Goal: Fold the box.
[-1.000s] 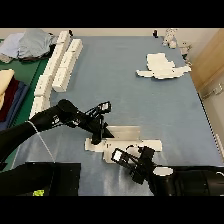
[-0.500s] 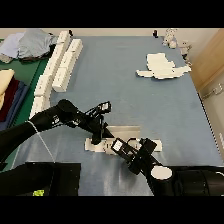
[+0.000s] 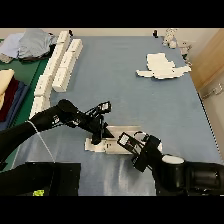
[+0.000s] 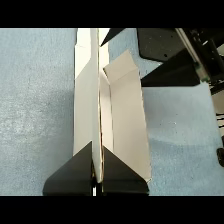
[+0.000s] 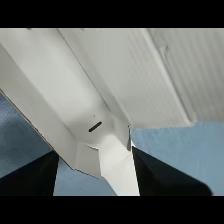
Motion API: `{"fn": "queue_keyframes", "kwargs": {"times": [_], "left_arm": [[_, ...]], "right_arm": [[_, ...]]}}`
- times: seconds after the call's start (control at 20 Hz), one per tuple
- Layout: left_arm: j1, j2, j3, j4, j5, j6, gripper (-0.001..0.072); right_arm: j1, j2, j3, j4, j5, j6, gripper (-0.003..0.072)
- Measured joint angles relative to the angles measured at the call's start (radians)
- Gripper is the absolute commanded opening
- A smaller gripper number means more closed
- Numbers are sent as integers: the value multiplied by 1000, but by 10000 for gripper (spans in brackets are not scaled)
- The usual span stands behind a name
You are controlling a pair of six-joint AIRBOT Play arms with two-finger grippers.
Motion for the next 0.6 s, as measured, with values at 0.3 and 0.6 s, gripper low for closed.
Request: {"fn": "queue_keyframes", "kwargs": {"times": [0.3, 0.6], "left_arm": [[0, 0, 0, 0, 1, 0, 15], [0, 0, 0, 0, 0, 0, 15]], "right_arm": [[-280, 141, -68, 203, 155, -510, 713], [-612, 163, -137, 676, 288, -1231, 713]]}}
